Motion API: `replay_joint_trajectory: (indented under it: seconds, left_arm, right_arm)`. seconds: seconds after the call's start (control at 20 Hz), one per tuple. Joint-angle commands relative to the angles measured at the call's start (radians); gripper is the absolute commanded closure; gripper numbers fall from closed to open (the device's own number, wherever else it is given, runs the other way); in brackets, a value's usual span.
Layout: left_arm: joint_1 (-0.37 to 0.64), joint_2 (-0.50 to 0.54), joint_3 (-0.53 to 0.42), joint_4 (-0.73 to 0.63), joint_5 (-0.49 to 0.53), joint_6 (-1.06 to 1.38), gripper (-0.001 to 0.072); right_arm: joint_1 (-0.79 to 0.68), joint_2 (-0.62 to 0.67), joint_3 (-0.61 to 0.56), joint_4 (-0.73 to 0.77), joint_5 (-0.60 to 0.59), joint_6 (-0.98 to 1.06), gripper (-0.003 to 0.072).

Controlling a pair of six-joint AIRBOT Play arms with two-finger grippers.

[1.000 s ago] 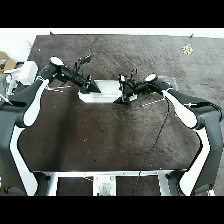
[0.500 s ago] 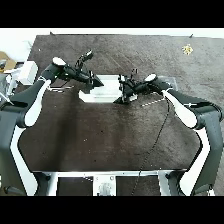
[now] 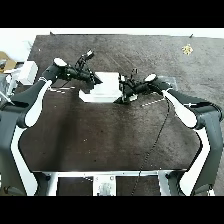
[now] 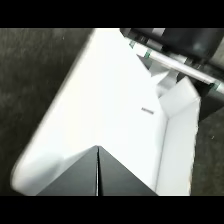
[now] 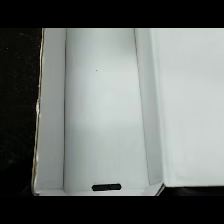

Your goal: Fold the box and place the chain.

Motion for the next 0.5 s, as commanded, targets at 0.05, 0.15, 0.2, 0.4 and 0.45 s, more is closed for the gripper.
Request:
replay_joint_trajectory:
  seconds: [0.05,0.15,0.2,0.4,0.45]
  left_arm:
    - [-0.002,-0.016,-0.002,0.070,0.021,-0.028,0.0699]
    - [-0.006,-0.029,-0.002,0.070,0.021,-0.027,0.0699]
    - [-0.010,-0.032,-0.002,0.074,0.022,-0.027,0.0699]
    - [-0.031,-0.032,-0.002,0.092,-0.004,-0.026,0.0700]
    - [-0.034,-0.032,-0.002,0.106,-0.006,-0.027,0.0699]
  right_arm:
    - [0.000,0.000,0.000,0.000,0.001,-0.001,0.0094]
    - [0.000,0.000,0.000,0.000,0.000,-0.001,0.0094]
    - [0.000,0.000,0.000,0.000,0.000,-0.001,0.0094]
    - [0.000,0.000,0.000,0.000,0.001,-0.001,0.0094]
    - [0.000,0.000,0.000,0.000,0.000,-0.001,0.0094]
